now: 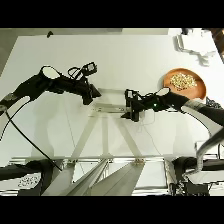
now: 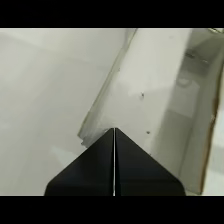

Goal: Fold the box and place the chain.

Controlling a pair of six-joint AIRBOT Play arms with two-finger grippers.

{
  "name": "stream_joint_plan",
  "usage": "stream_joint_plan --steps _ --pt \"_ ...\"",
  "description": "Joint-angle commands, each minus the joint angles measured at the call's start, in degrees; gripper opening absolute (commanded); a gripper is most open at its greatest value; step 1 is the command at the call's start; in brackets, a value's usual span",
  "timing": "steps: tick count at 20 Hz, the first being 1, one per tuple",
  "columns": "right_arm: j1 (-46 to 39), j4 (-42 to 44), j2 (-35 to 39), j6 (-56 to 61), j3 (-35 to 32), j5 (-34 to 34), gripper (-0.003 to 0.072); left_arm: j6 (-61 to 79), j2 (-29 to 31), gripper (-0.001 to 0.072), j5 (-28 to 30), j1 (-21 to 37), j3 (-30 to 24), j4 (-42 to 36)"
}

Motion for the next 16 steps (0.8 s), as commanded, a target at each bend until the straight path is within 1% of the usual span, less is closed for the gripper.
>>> stream_joint_plan --steps 1,3,6,11,13,16 --pt "0.00 -0.02 -0.02 -0.02 0.02 0.07 0.0405 -5.84 -3.15 0.0009 3.87 0.02 -0.37 -0.48" --pt "0.00 0.00 -0.02 -0.02 0.02 0.07 0.0405 -5.99 -4.42 0.0009 2.82 0.02 -0.63 -0.39" --pt "0.00 0.00 -0.02 -0.04 0.04 0.09 0.0405 -5.97 -3.74 0.0009 1.20 0.76 -0.61 -0.39" --pt "0.00 0.00 -0.02 -0.04 0.04 0.11 0.0405 -5.92 0.04 0.0010 -6.91 5.35 -0.61 0.00" --pt "0.00 0.00 -0.02 -0.04 0.02 0.11 0.0405 -5.27 3.52 0.0010 -7.39 6.67 -0.61 3.15" --pt "0.00 0.00 -0.02 -0.04 0.04 0.11 0.0405 -2.75 8.96 0.0010 -7.21 6.88 -0.61 11.34"
